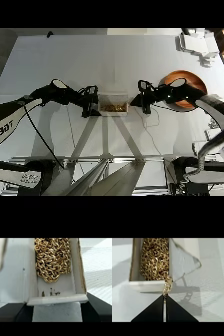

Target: Fold the box and place the chain.

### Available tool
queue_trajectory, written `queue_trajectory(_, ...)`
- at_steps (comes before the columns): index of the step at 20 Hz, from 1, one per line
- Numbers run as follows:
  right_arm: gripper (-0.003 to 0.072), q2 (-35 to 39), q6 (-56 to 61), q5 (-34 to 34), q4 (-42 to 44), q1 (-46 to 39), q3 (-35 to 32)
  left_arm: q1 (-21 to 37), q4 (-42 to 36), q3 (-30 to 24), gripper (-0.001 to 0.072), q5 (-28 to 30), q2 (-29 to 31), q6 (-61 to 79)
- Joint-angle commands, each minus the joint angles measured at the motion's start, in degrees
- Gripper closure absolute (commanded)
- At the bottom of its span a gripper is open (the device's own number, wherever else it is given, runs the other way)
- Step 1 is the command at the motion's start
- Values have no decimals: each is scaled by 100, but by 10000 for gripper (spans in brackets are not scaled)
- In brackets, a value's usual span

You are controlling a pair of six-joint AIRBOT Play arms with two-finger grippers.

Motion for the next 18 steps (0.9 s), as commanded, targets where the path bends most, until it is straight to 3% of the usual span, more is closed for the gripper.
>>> queue_trajectory(1, 672, 586, 1038, 105, -313, 205, 0, 0, 2, 0, 497, 0, 4, 2)
queue_trajectory(7, 672, 1628, 2100, -52, -234, 726, 22, 0, 2, 2, 497, 2, 4, 2)
queue_trajectory(13, 671, 1628, 2385, -850, -243, 1353, 387, 0, 2, 0, 497, 0, 4, 2)
queue_trajectory(16, 663, 1628, 2490, -903, -247, 1364, 540, 0, 2, 0, 497, 0, 4, 2)
queue_trajectory(18, 483, 1628, 2782, -789, -262, 1364, 619, 0, 2, 0, 497, 0, 4, 2)
